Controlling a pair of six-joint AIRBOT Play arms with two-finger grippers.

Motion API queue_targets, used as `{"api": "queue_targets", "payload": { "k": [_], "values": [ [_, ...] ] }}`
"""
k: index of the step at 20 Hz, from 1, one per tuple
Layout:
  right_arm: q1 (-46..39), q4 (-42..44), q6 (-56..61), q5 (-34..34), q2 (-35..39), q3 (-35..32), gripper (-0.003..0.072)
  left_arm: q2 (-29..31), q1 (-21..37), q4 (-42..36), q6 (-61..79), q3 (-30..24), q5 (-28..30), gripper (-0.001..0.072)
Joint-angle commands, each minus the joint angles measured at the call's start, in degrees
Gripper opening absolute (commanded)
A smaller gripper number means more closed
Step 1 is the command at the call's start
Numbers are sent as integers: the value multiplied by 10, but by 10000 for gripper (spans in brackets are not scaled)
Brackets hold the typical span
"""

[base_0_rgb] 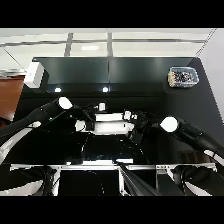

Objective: Fold the box and place the chain.

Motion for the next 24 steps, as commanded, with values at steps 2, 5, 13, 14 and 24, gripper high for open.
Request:
{"api": "queue_targets", "payload": {
  "k": [2,5,13,14,24],
  "values": [
    [1,-27,-46,-31,13,3,701,0,0,0,0,1,-1,25],
    [-2,-27,-65,-33,13,23,701,0,0,0,0,1,-3,25],
    [-60,71,-174,12,-15,29,701,0,0,0,0,1,-3,25],
    [-60,106,-223,14,-26,29,701,0,0,0,0,1,-3,26],
    [-80,185,-362,83,-130,54,701,0,0,0,0,1,-3,25]
  ]
}}
